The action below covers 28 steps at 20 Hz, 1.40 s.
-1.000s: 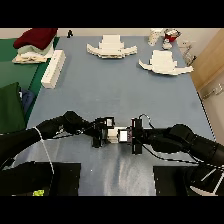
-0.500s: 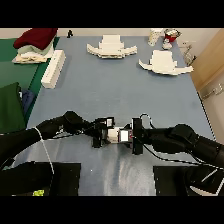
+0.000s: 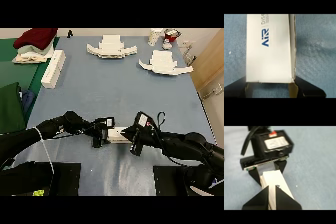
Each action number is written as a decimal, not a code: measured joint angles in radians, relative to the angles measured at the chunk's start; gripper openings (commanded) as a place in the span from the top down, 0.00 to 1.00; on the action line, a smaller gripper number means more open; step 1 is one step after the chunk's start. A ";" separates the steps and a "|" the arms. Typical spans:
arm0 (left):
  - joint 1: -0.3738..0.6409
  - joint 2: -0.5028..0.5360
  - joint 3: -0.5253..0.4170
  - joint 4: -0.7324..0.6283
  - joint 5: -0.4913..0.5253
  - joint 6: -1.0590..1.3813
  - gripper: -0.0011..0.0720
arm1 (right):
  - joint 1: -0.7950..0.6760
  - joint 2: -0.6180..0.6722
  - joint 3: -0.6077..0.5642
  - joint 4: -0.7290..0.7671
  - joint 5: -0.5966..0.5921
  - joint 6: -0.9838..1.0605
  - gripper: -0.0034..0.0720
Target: Fold the box.
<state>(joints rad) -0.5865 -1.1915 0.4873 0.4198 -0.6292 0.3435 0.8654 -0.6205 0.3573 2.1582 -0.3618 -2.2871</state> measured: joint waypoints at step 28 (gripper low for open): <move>0.000 0.000 0.000 0.000 0.001 -0.001 0.36 | 0.064 -0.126 -0.197 0.093 0.278 0.237 0.95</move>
<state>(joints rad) -0.5865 -1.1915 0.4873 0.4198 -0.6285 0.3428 0.9298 -0.7464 0.1604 2.2517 -0.0837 -2.0502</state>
